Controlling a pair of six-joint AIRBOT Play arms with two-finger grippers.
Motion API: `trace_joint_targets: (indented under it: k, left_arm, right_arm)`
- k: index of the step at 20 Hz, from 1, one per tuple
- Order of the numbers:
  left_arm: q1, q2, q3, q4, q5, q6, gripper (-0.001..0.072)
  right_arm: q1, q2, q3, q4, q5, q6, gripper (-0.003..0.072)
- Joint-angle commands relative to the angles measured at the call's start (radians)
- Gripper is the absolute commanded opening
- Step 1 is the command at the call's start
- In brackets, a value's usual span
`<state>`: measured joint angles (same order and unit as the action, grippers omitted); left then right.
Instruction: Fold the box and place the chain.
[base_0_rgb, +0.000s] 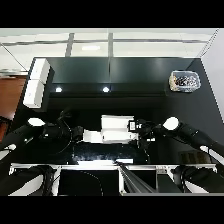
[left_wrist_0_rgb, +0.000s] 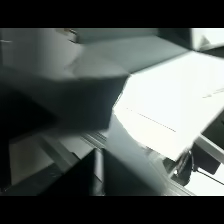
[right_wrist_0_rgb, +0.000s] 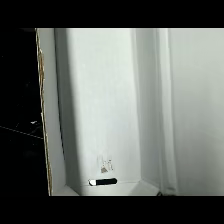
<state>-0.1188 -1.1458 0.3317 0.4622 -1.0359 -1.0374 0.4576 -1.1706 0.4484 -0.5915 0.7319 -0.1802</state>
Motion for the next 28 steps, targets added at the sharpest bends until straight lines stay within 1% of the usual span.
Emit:
trace_joint_targets:
  k: [1, 2, 3, 4, 6, 8, 9, 10, 12, 14, 15, 17, 18, 19, 20, 22, 25, 28]
  left_arm:
    - [-0.004, 0.004, 0.019, -0.018, -0.042, 0.073, 0.0312]
    - [-0.004, 0.004, 0.026, -0.018, -0.048, 0.073, 0.0519]
    - [-0.004, 0.004, 0.032, -0.018, -0.057, 0.073, 0.0634]
    - [-0.004, 0.004, 0.039, -0.019, -0.068, 0.073, 0.0667]
    - [-0.005, 0.004, 0.052, -0.05, -0.101, 0.074, 0.0708]
    - [-0.005, 0.005, 0.064, -0.119, -0.127, 0.073, 0.0708]
    - [-0.013, 0.008, 0.069, -0.138, -0.121, 0.073, 0.0708]
    - [-0.032, 0.015, 0.077, -0.127, -0.099, 0.072, 0.0708]
    - [-0.105, 0.029, 0.094, -0.086, -0.021, 0.029, 0.0708]
    - [-0.217, 0.031, 0.122, -0.04, 0.097, -0.056, 0.0707]
    - [-0.274, 0.031, 0.136, -0.017, 0.154, -0.099, 0.0695]
    - [-0.375, 0.031, 0.169, 0.013, 0.232, -0.156, 0.0676]
    - [-0.403, 0.031, 0.183, 0.023, 0.244, -0.174, 0.0603]
    - [-0.42, 0.031, 0.199, 0.038, 0.246, -0.175, 0.0511]
    - [-0.427, 0.031, 0.21, 0.054, 0.244, -0.177, 0.0482]
    - [-0.424, 0.031, 0.22, 0.095, 0.243, -0.22, 0.0483]
    - [-0.426, 0.031, 0.231, 0.208, 0.22, -0.303, 0.0483]
    - [-0.427, 0.031, 0.245, 0.258, 0.196, -0.355, 0.0483]
  right_arm:
    - [0.0, -0.001, 0.0, 0.0, 0.0, 0.0, 0.0246]
    - [0.0, -0.001, 0.0, 0.0, 0.0, 0.0, 0.0247]
    - [0.0, -0.001, 0.0, 0.0, 0.0, 0.0, 0.0247]
    - [0.0, -0.001, 0.0, 0.0, 0.0, 0.0, 0.0246]
    - [0.0, -0.001, 0.0, 0.0, 0.0, 0.0, 0.0246]
    - [0.0, -0.001, 0.0, 0.0, 0.0, 0.0, 0.0247]
    - [0.0, -0.001, 0.0, 0.0, 0.0, 0.0, 0.0246]
    - [0.0, -0.001, 0.0, 0.0, 0.0, 0.0, 0.0246]
    - [0.0, -0.001, 0.0, 0.0, 0.0, 0.0, 0.0246]
    - [0.0, -0.001, 0.0, 0.0, 0.0, 0.0, 0.0246]
    - [0.0, -0.001, 0.0, 0.0, 0.0, 0.0, 0.0247]
    - [0.0, -0.001, 0.0, 0.0, 0.0, 0.0, 0.0246]
    - [0.0, -0.001, 0.0, 0.0, 0.0, 0.0, 0.0246]
    - [0.0, -0.001, 0.0, 0.0, 0.0, 0.0, 0.0246]
    - [0.0, -0.001, 0.0, 0.0, 0.0, 0.0, 0.0246]
    - [0.0, -0.001, 0.0, 0.0, 0.0, 0.0, 0.0246]
    - [0.0, -0.001, 0.0, 0.0, 0.0, 0.0, 0.0247]
    - [0.0, -0.001, 0.0, 0.0, 0.0, 0.0, 0.0246]
